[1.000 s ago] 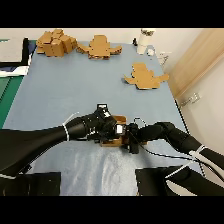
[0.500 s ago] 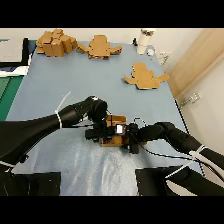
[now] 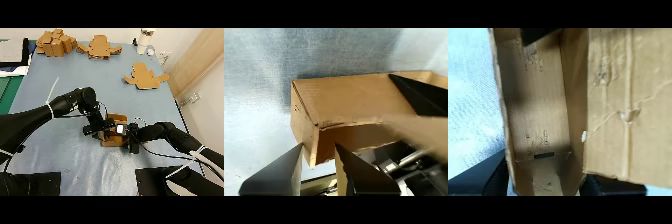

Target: Fold the box.

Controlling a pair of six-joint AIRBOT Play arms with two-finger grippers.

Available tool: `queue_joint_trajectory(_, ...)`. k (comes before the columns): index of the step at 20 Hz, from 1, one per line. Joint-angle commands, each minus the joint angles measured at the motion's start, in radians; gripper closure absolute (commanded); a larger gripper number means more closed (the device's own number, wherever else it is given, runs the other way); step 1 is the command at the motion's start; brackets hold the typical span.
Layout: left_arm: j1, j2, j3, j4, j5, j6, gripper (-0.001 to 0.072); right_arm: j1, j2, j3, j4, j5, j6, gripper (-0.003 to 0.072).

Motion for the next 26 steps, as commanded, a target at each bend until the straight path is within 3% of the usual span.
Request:
queue_joint_trajectory(1,0.021,0.001,0.001,0.013,-0.02,0.035,0.0392,0.001,-0.001,0.0,0.001,0.0,0.0,0.0151)
queue_joint_trajectory(7,0.027,0.001,0.001,0.083,-0.023,0.035,0.0391,0.001,-0.001,0.0,0.001,0.0,0.0,0.0151)
queue_joint_trajectory(10,0.062,0.001,0.008,0.064,-0.081,0.04,0.0391,0.001,-0.001,0.0,0.001,0.0,0.0,0.0151)
queue_joint_trajectory(18,0.22,0.001,0.011,-0.144,-0.191,0.348,0.0405,0.001,-0.001,0.0,0.001,0.0,0.0,0.0151)
queue_joint_trajectory(20,0.281,0.001,0.01,-0.122,-0.216,0.463,0.0679,0.001,-0.001,0.0,0.001,0.0,0.0,0.0151)
queue_joint_trajectory(23,0.36,0.002,0.01,-0.117,-0.208,0.883,0.0698,0.001,-0.001,0.0,0.001,0.0,0.0,0.0151)
queue_joint_trajectory(26,0.369,0.008,0.003,-0.116,-0.163,1.304,0.07,0.001,-0.001,0.0,0.001,0.0,0.0,0.0151)
